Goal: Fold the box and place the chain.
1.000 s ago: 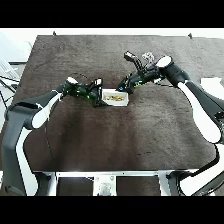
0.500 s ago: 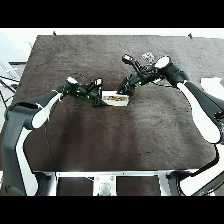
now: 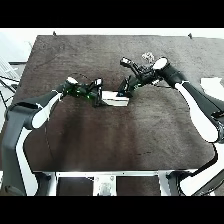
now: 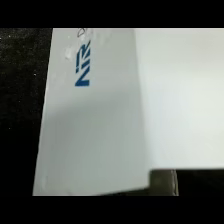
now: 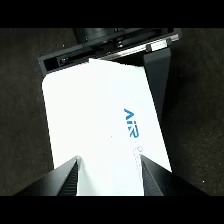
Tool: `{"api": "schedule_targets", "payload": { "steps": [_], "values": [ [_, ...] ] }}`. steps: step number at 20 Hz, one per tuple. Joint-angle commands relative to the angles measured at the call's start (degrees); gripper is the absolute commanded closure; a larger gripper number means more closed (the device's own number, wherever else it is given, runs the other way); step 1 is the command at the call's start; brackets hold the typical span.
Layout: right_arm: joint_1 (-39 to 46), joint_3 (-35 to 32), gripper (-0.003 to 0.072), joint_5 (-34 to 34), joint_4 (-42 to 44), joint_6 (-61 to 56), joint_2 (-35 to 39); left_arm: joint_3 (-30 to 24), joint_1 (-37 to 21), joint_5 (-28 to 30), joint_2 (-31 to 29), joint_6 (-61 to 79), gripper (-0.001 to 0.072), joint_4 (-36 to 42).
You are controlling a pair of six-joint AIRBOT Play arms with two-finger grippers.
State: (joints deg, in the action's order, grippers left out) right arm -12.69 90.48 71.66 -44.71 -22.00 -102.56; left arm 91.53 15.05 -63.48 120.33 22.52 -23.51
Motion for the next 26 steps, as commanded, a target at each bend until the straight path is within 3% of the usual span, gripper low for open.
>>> {"api": "schedule_targets", "payload": {
  "steps": [1,26],
  "values": [
    [-0.1,0.1,0.0227,0.0,-1.3,0.2,-0.5,0.0,0.0,0.0,0.0,0.0,0.0420,0.0],
    [-2.5,0.5,0.0230,-1.1,-4.3,2.9,-0.9,0.0,0.0,0.0,0.0,0.0,0.0421,0.0]
  ]
}}
